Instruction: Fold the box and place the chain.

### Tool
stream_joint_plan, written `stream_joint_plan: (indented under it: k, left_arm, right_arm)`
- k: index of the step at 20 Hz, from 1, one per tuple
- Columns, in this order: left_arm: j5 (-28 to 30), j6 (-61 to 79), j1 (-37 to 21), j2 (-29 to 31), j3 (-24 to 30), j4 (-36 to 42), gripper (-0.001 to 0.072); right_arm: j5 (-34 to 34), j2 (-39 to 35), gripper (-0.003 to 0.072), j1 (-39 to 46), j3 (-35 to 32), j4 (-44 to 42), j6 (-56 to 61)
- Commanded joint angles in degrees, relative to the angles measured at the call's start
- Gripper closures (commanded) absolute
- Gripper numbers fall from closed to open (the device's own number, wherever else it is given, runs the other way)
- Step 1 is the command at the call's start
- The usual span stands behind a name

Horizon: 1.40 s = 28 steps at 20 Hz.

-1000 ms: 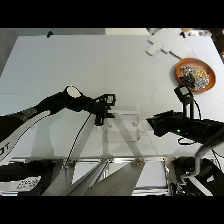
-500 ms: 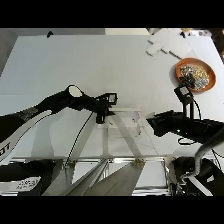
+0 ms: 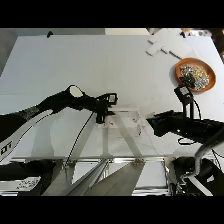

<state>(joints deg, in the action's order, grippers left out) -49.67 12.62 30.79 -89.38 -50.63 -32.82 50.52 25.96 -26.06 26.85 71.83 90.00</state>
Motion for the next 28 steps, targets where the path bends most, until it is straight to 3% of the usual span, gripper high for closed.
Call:
stream_joint_plan:
  k: [1,16,22,28]
  left_arm:
    - [0.0,0.0,0.0,-0.8,0.0,-0.7,0.0704]
    - [-0.8,-1.7,0.0,-0.3,-0.1,-4.2,0.0706]
    - [-2.6,-4.3,0.0,-0.5,-5.6,-8.4,0.0708]
    - [-3.3,-5.2,0.0,-1.3,-6.0,-9.2,0.0707]
  right_arm:
    - [0.0,0.0,0.0266,0.0,0.0,0.0,0.0]
    - [0.0,0.0,0.0266,0.0,0.0,0.6,0.0]
    - [-0.4,0.0,0.0267,0.0,0.0,1.5,0.0]
    - [-0.4,0.0,0.0267,0.0,0.0,1.5,0.0]
